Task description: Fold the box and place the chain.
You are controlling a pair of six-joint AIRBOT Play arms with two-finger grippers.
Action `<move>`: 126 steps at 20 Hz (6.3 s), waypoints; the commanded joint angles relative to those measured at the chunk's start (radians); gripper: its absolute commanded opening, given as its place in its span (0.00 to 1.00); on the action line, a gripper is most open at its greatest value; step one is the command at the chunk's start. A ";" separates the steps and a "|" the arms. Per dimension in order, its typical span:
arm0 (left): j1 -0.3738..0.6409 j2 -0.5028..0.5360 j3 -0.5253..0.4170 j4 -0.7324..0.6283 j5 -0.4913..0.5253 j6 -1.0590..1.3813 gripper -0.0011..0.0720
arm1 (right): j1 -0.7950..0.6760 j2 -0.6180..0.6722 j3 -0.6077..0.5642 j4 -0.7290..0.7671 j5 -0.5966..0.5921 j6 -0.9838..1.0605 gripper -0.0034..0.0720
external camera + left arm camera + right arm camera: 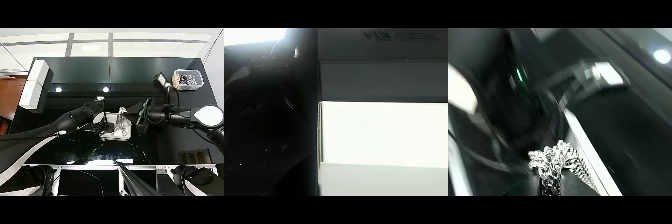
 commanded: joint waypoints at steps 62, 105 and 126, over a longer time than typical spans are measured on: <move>0.612 0.386 -0.475 -0.830 0.046 2.410 0.99 | -0.483 0.001 0.014 -0.222 0.203 0.258 0.92; 0.414 0.103 -0.349 -0.909 0.148 2.535 0.98 | -0.483 0.000 0.014 -0.297 0.112 0.258 0.92; 0.360 0.111 -0.348 -0.879 0.220 2.475 0.99 | -0.483 0.001 0.014 -0.296 0.117 0.264 0.92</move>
